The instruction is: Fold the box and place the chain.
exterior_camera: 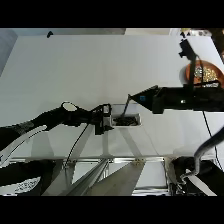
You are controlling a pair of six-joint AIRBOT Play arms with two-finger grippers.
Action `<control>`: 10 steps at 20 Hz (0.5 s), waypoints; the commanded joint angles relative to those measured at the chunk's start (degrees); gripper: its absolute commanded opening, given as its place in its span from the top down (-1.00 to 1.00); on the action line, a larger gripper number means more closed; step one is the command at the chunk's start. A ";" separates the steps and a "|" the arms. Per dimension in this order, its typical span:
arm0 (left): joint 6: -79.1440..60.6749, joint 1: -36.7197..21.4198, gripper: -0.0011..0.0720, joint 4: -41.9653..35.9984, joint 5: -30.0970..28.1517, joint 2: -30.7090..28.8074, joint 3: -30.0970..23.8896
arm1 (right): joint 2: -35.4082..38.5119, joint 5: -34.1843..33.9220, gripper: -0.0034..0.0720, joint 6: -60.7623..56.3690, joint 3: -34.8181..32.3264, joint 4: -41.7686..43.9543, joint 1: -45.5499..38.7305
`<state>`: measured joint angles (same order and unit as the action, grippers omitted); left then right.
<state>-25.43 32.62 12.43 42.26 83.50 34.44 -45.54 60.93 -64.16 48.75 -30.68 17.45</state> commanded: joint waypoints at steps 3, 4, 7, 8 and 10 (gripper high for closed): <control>-0.02 -0.02 0.60 0.02 -0.02 -0.02 0.02 | -4.26 -0.52 0.86 -2.49 0.33 -11.32 3.72; -0.02 -0.02 0.60 0.02 -0.02 -0.02 0.02 | -5.44 -0.28 0.86 -3.91 0.33 -14.34 4.26; -0.02 -0.02 0.60 0.02 -0.02 -0.02 0.02 | -9.60 -0.13 0.86 -5.05 0.22 -20.28 7.19; -0.02 -0.02 0.60 0.02 -0.02 -0.02 0.02 | -11.30 -0.13 0.86 -5.03 0.20 -20.52 8.59; -0.02 -0.02 0.60 0.02 -0.02 -0.02 0.02 | -15.26 -0.81 0.86 -4.96 0.17 -20.63 12.17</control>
